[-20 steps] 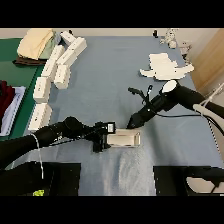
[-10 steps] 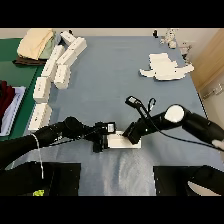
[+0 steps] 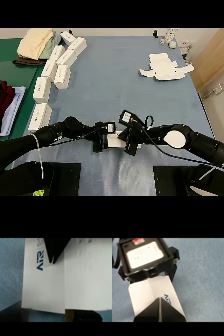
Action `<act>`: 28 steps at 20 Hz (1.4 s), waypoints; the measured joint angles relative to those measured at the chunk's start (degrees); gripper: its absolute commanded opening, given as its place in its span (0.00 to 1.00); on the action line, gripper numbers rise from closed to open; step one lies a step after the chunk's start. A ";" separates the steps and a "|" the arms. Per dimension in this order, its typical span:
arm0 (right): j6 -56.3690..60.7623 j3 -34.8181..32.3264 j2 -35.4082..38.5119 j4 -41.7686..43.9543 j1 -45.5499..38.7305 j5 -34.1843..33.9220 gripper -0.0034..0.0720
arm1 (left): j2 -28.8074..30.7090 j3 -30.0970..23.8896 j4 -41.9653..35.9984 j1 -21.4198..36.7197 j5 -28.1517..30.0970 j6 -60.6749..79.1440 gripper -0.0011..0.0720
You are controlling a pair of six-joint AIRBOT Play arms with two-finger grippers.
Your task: Fold the box.
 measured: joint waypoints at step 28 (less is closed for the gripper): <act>-15.89 0.07 0.55 -11.47 2.58 -2.47 0.82 | 0.00 0.02 -0.02 0.00 0.04 -0.07 0.60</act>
